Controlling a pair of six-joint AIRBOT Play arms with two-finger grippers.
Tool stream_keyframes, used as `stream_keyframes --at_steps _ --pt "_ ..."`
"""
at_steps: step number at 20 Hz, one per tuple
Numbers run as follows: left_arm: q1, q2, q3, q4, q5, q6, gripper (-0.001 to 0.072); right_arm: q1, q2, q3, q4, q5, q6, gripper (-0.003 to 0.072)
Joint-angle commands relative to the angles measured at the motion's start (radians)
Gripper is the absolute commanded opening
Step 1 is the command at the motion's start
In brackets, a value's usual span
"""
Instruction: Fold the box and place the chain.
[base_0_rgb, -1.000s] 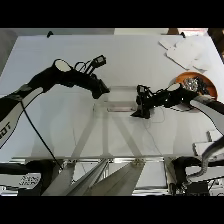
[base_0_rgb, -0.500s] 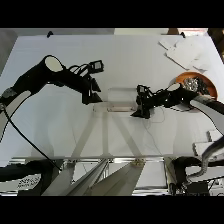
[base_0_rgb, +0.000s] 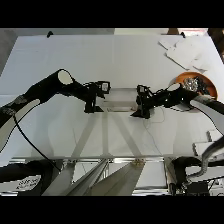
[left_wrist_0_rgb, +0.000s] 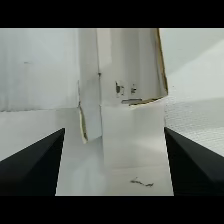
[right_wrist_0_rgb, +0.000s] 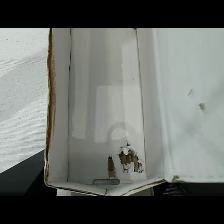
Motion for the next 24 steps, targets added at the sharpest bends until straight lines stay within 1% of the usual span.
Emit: stream_keyframes --at_steps 1,6,11,12,13,14,19,24 --pt "-0.004 -0.033 -0.005 0.003 -0.047 0.021 0.0705 0.001 -0.001 0.000 0.000 0.000 0.000 0.0519" --pt "-0.004 -0.079 -0.005 0.001 -0.069 0.021 0.0705 0.001 -0.001 0.000 0.000 0.000 0.000 0.0519" --pt "-0.003 -0.093 -0.005 -0.010 -0.081 0.025 0.0702 0.001 -0.001 0.000 0.000 0.000 0.000 0.0519" --pt "-0.003 -0.093 -0.005 -0.010 -0.080 0.025 0.0687 0.001 -0.001 0.000 0.000 0.000 0.000 0.0519" --pt "-0.003 -0.093 -0.005 -0.010 -0.080 0.025 0.0607 0.001 0.000 0.000 0.000 0.000 0.000 0.0519" --pt "-0.003 -0.093 -0.005 -0.014 -0.081 0.026 0.0560 0.001 -0.001 0.000 0.000 0.000 0.000 0.0519" --pt "-0.003 -0.093 -0.005 -0.076 -0.079 0.082 0.0560 0.001 0.000 0.000 0.000 0.000 0.000 0.0519" --pt "0.007 -0.093 -0.005 -0.069 -0.076 0.092 0.0562 0.001 -0.001 0.000 0.000 0.000 0.000 0.0519"
